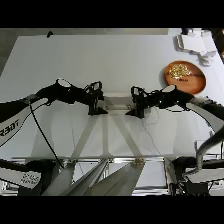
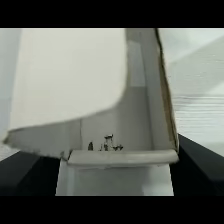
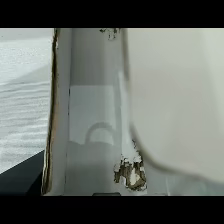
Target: Fold the box and place the chain.
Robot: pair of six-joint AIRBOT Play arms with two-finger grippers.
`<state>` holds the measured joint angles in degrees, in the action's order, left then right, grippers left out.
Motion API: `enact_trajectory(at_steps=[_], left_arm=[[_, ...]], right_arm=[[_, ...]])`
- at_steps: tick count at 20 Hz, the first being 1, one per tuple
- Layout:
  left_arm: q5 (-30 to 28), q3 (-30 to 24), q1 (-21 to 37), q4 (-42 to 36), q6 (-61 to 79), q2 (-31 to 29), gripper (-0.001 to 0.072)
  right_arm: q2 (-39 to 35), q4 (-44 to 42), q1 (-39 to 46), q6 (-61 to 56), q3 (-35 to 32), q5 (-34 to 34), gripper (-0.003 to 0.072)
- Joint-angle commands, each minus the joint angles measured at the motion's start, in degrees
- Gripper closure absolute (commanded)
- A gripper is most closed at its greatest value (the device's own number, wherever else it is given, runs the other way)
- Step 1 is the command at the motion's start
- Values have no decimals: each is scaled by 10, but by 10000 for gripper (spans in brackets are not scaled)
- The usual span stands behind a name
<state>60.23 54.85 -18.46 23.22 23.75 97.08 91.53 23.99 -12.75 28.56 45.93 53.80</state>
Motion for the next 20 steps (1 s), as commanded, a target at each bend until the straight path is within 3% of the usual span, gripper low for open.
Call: enact_trajectory(at_steps=[1, 2, 3, 5, 6, 20], left_arm=[[-43, 0, -18, 15, -23, 0, 7], [-45, 0, -21, 22, -24, 0, 8], [-46, 0, -24, 27, -24, -1, 58], [-42, 0, -25, 31, -24, -1, 526], [-39, 0, -25, 33, -23, -1, 635], [-36, 0, -25, 32, -24, -1, 632]], right_arm=[[0, 0, 0, 0, 0, 1, 143], [0, 0, 0, 0, 0, 1, 143], [0, 0, 0, 0, 0, 1, 143], [0, 0, 0, 0, 0, 1, 143], [0, 0, 0, 0, 0, 1, 143], [0, -1, 0, 2, 0, -13, 143]])
